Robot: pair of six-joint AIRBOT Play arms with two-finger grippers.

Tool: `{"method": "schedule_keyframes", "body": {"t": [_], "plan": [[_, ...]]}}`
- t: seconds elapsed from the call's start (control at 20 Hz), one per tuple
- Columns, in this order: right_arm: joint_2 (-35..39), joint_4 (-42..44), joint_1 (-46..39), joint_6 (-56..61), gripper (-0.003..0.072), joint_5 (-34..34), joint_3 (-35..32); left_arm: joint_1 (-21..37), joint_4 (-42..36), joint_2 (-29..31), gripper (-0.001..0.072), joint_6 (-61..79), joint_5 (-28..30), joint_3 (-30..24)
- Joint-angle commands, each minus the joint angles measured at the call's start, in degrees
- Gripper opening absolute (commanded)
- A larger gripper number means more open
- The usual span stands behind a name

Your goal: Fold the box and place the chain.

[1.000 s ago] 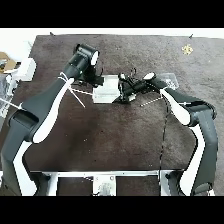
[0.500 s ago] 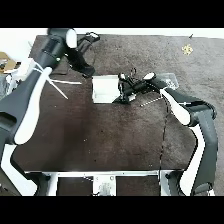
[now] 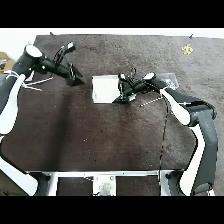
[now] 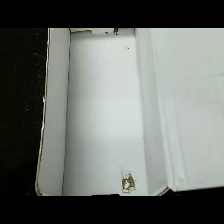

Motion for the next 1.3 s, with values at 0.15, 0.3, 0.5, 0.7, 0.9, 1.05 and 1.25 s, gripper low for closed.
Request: {"method": "schedule_keyframes", "body": {"t": [0.15,0.3,0.5,0.7,0.9,1.05,1.25], "plan": [[0.02,0.00,0.02,0.02,0.0438,0.02,0.07,3.80,-15.50,-8.24,0.0679,21.66,0.72,-6.95],[0.02,0.02,0.02,0.00,0.0438,0.02,0.07,1.57,-12.37,-10.73,0.0720,32.41,2.93,-7.04],[0.02,0.02,0.02,0.02,0.0438,0.02,0.07,0.20,-12.87,-11.96,0.0720,32.85,3.80,-7.80],[0.02,0.00,0.02,0.02,0.0438,0.02,0.07,-0.09,-13.92,-12.90,0.0720,32.94,1.22,-8.24],[0.02,0.02,0.02,0.00,0.0438,0.02,0.07,-0.66,-15.54,-12.90,0.0720,34.71,0.09,-8.37],[0.02,0.02,0.02,0.02,0.0438,0.02,0.07,-0.94,-15.41,-12.90,0.0720,34.82,-0.39,-8.37],[0.02,0.00,0.02,0.02,0.0438,0.02,0.07,-0.94,-15.45,-12.90,0.0720,34.82,-1.07,-8.37]]}}
